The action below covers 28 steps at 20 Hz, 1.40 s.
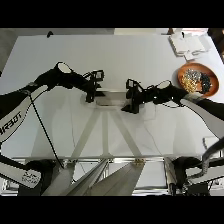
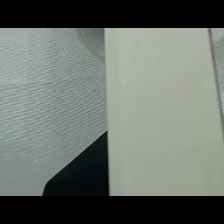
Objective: Fold the box and place the chain.
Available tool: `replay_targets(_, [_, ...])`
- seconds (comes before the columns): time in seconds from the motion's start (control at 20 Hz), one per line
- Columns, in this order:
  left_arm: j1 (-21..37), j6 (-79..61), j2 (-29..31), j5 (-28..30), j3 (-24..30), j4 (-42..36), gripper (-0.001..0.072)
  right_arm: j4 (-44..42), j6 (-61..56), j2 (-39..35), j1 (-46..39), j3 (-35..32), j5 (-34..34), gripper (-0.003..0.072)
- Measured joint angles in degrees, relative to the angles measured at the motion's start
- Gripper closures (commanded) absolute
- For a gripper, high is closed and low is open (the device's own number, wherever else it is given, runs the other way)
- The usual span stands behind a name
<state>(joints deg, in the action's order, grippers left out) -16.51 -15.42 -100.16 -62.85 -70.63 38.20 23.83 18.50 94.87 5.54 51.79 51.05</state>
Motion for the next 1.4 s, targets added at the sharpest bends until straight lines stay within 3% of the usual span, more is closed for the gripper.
replay_targets(1.4, [0.00, 0.02, 0.00, 0.04, 0.00, 0.00, 0.0695, -0.17, 1.14, 0.96, 0.39, 0.61, 1.46, -0.0008])
